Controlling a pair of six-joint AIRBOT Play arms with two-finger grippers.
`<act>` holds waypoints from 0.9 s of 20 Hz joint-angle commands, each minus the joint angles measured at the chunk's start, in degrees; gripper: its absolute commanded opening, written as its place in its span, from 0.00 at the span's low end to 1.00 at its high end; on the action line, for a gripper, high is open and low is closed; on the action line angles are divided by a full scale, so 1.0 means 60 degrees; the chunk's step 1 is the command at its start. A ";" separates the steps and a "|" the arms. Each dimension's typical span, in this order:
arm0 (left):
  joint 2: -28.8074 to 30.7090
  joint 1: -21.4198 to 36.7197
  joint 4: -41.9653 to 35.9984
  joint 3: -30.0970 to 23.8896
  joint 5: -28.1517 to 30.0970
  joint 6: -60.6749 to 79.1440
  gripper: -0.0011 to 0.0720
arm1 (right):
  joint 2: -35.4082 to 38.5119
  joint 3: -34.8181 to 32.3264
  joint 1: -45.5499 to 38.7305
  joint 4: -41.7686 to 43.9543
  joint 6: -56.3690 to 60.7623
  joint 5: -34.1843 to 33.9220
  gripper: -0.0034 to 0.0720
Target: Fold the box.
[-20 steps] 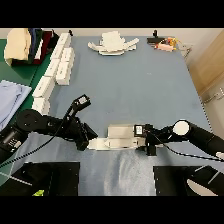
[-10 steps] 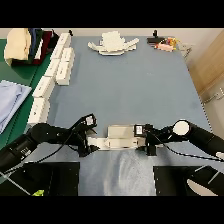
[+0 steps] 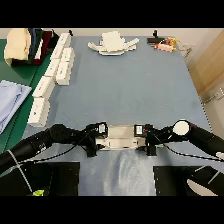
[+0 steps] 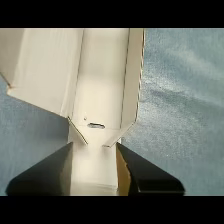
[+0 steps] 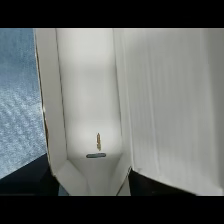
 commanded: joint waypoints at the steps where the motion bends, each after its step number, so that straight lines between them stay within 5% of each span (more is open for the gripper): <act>1: -0.0535 -0.0160 -0.0266 0.0237 0.0342 0.0302 0.48 | 0.0007 0.0007 0.0000 0.0004 0.0004 0.0000 0.72; 3: -0.0714 -0.0160 -0.0273 0.0350 0.0317 0.0299 0.42 | 0.0007 0.0007 0.0000 0.0004 0.0004 0.0000 0.72; 4: -0.0769 -0.0160 -0.0270 0.0401 0.0266 0.0302 0.15 | 0.0007 0.0007 0.0000 0.0004 0.0004 0.0000 0.71; 5: -0.0809 -0.0164 -0.0277 0.0448 0.0226 0.0302 0.08 | 0.0007 0.0007 0.0000 0.0004 0.0004 0.0000 0.72; 13: -0.0816 -0.0484 -0.0273 0.0514 0.0157 0.0219 0.08 | 0.0007 0.0007 0.0000 0.0004 0.0004 0.0000 0.72; 18: -0.0758 -0.0255 0.0896 0.0510 -0.0011 -0.0572 0.08 | 0.0007 0.0007 0.0000 0.0004 0.0004 0.0000 0.71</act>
